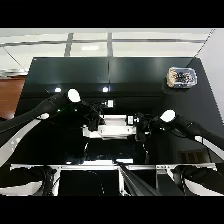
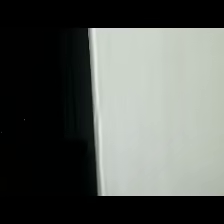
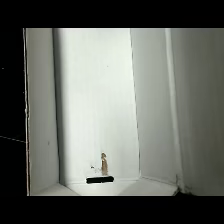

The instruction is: Fold the box and place the chain.

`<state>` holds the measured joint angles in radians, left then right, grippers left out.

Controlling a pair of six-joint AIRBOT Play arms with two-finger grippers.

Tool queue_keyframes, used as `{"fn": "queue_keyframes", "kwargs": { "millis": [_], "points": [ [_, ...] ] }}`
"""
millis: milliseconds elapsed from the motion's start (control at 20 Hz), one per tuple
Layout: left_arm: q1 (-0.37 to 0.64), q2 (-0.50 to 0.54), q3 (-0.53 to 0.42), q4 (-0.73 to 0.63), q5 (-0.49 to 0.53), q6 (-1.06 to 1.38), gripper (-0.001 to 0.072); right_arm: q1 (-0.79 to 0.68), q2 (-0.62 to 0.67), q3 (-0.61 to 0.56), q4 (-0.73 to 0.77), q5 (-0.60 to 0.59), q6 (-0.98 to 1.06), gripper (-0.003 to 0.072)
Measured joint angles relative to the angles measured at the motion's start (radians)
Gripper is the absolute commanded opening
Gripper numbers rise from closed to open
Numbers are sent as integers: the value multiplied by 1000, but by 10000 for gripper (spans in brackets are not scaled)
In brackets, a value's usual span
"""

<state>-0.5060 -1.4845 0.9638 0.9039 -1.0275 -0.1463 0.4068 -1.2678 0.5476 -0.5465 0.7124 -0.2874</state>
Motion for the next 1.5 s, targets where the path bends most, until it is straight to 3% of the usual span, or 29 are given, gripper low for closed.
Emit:
{"fn": "queue_keyframes", "kwargs": {
  "millis": [100,150,200,700,750,800,1350,1400,1450,1500],
  "points": [
    [0,0,0,0,3,0,25,0,0,0,-3,0,0,689],
    [0,0,0,0,3,0,25,0,0,0,-3,0,1,504],
    [0,0,0,1,3,0,25,0,0,0,-6,3,3,410],
    [0,0,0,1,4,1,25,0,0,0,-10,1,3,408],
    [0,0,0,1,4,1,26,0,0,0,-10,1,3,296],
    [0,0,0,1,4,1,25,0,0,0,-11,0,3,114],
    [0,0,2,1,2,0,27,0,0,0,-11,1,3,134],
    [0,0,2,1,2,0,113,0,0,0,-12,1,3,134],
    [0,0,2,1,-3,0,333,0,0,0,-11,-1,4,134],
    [0,1,5,2,-7,0,491,0,0,0,-11,-2,3,134]
  ]
}}
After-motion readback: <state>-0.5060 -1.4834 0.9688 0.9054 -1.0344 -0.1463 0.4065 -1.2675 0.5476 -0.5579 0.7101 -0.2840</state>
